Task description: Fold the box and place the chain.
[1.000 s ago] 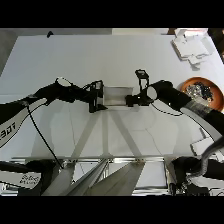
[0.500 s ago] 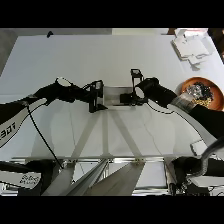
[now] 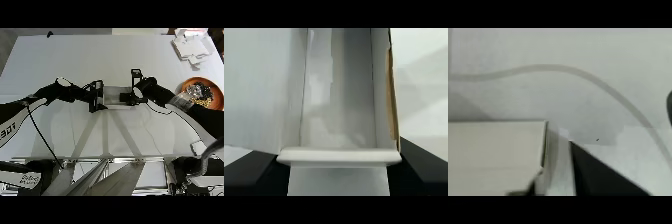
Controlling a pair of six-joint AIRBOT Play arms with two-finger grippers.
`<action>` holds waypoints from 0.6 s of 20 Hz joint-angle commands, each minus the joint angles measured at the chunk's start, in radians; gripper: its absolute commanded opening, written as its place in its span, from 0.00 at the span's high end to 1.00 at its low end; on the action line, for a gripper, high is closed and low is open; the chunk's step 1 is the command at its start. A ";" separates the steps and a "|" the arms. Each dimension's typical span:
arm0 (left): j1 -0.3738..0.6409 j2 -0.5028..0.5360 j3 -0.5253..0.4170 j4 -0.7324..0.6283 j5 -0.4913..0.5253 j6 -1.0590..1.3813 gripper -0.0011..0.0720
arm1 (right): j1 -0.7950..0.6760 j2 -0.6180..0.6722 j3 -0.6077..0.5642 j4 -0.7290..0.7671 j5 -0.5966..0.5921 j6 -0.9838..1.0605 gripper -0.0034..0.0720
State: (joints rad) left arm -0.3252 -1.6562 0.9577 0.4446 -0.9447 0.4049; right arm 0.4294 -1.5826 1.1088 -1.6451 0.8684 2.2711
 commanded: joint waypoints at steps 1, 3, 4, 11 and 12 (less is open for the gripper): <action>0.000 0.000 0.000 -0.003 -0.002 0.002 0.63 | 0.002 0.020 0.001 0.003 -0.020 0.003 0.44; 0.000 0.000 0.000 -0.003 -0.002 0.002 0.63 | -0.002 0.064 0.001 0.000 -0.016 -0.033 0.44; 0.000 0.000 0.000 -0.003 -0.002 0.002 0.63 | -0.004 0.093 0.001 0.001 -0.010 -0.058 0.44; 0.000 0.000 0.000 -0.003 -0.002 0.002 0.63 | -0.099 0.410 0.001 0.001 0.126 -0.308 0.44; 0.000 0.000 0.000 -0.003 -0.002 0.002 0.63 | -0.135 0.457 0.001 0.001 0.140 -0.354 0.44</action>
State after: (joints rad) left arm -0.3256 -1.6562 0.9577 0.4423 -0.9482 0.4076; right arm 0.3557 -1.2514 1.1091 -1.6436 0.9474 2.0529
